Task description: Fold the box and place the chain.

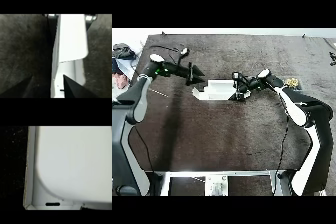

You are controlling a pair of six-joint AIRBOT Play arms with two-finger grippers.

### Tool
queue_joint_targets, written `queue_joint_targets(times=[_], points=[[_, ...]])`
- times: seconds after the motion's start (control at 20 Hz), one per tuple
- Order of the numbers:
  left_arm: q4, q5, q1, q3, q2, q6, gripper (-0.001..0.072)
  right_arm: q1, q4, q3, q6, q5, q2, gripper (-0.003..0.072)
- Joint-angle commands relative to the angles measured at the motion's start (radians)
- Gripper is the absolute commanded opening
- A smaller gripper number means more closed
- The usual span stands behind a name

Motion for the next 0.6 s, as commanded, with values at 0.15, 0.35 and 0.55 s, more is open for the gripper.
queue_joint_targets(times=[0.15, 0.35, 0.55], points=[[0.009, -0.135, 0.000, -0.005, 0.072, -0.109, 0.0006, -0.001, 0.000, 0.001, 0.000, 0.000, 0.000, 0.0374], [0.023, -0.028, -0.018, -0.138, 0.177, -0.083, 0.0006, -0.001, 0.000, 0.001, 0.000, 0.000, 0.000, 0.0374], [0.019, 0.183, -0.057, -0.425, 0.337, 0.044, 0.0006, -0.001, 0.000, 0.001, 0.000, 0.000, 0.000, 0.0374]])
